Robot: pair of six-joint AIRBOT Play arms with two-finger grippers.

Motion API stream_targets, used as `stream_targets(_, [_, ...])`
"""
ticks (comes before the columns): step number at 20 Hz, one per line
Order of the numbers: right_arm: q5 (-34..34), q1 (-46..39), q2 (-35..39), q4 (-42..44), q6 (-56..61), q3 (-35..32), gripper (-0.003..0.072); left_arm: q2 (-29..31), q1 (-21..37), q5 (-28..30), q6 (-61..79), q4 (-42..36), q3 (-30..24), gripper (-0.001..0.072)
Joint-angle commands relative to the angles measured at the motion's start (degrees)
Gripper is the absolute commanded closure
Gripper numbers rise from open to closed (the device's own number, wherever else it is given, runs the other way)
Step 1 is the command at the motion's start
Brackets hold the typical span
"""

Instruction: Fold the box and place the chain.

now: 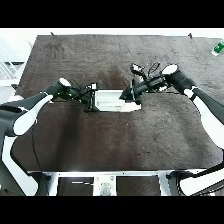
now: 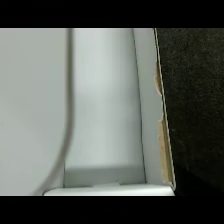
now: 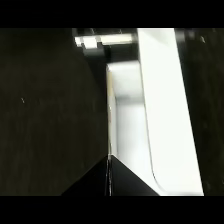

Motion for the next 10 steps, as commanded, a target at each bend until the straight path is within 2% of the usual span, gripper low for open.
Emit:
stream_targets(1, [-6.1,3.5,0.2,7.5,0.4,-1.2,0.0675,0.0,0.0,0.0,0.0,0.0,0.0,0.0244])
stream_targets(5, [-20.0,5.2,0.1,8.0,3.2,-2.1,0.0675,0.0,0.0,0.0,0.0,0.0,0.0,0.0245])
stream_targets(10, [-30.4,4.7,0.1,8.0,7.9,-3.1,0.0675,0.0,0.0,0.0,0.0,0.0,0.0,0.0244])
